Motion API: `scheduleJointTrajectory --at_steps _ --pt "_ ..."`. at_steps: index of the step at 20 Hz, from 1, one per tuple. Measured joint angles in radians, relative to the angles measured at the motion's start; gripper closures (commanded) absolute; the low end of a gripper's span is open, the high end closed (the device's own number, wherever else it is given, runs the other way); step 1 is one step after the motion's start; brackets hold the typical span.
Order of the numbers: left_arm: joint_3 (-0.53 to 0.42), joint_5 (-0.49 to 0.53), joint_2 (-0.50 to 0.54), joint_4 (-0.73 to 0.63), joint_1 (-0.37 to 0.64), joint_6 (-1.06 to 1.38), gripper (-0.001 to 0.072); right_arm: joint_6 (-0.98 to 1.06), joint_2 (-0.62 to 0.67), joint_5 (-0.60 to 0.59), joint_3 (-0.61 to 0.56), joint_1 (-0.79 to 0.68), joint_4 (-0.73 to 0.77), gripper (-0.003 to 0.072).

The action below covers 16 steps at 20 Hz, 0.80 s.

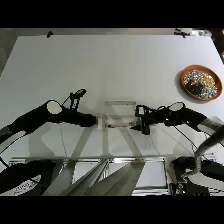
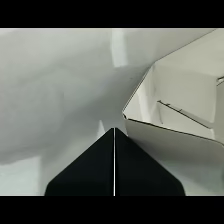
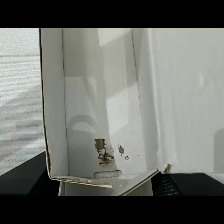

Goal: Fold the box and place the chain.

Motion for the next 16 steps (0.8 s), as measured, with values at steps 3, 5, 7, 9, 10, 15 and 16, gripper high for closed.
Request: scheduleJointTrajectory --at_steps 3,5,7,9,10,15,16 --pt "0.036 0.004 0.009 -0.011 -0.019 0.01 0.0696 0.0 0.0 0.0 0.0 0.0 0.0 0.0209" --pt "0.066 0.004 0.012 -0.014 -0.036 0.014 0.0615 0.0 0.0 0.0 0.0 0.0 0.0 0.021" --pt "0.09 0.005 0.014 -0.021 -0.054 0.017 0.0547 0.0 0.0 0.0 0.0 0.0 0.0 0.021" --pt "0.103 0.004 0.014 -0.026 -0.072 0.019 0.0549 0.0 0.0 0.0 0.0 0.0 0.0 0.0209" --pt "0.107 0.005 0.013 -0.029 -0.081 0.019 0.0549 0.0 0.0 0.0 0.0 0.0 0.0 0.021" --pt "0.119 0.005 0.002 -0.037 -0.113 0.02 0.0502 -0.001 0.0 0.001 0.0 0.0 0.0 0.021" --pt "0.124 -0.002 0.0 -0.038 -0.116 0.019 0.045 -0.002 0.0 0.001 0.0 0.0 -0.001 0.021"
